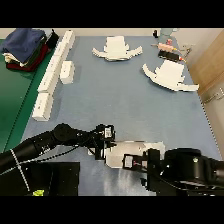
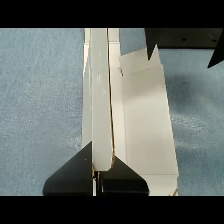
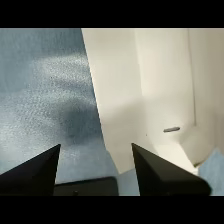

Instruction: Fold the box.

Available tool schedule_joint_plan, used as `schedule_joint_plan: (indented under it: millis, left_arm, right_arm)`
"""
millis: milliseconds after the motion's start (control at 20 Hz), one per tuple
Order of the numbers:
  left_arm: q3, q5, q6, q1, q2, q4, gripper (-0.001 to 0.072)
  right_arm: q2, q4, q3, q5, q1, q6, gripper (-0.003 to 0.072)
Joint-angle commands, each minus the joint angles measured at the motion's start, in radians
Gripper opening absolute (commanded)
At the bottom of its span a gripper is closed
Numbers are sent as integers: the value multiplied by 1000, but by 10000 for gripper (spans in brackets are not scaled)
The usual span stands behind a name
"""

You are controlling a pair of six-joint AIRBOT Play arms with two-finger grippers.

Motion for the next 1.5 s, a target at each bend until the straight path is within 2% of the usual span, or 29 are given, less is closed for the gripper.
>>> schedule_joint_plan:
  millis: [0, 250, 400, 550, 800, 1450]
  left_arm:
    - [0, 0, 0, -1, 0, 0, 17]
    - [0, 0, 0, -1, 0, 0, 17]
    - [0, 0, 0, -1, 0, 0, 17]
    - [0, 1, 0, -1, 0, 0, 17]
    - [0, 0, 0, -1, 0, 0, 17]
    - [0, 1, 0, -1, 0, 0, 17]
  right_arm:
    - [-130, -153, 0, -87, 75, -2, 705]
    - [-206, -285, 0, -130, 76, 252, 704]
    - [-178, -331, 6, -111, 76, 406, 696]
    - [-114, -382, 16, -39, 76, 534, 694]
    - [-17, -434, 16, 8, 76, 605, 693]
    - [-23, -461, 11, 15, 74, 600, 719]
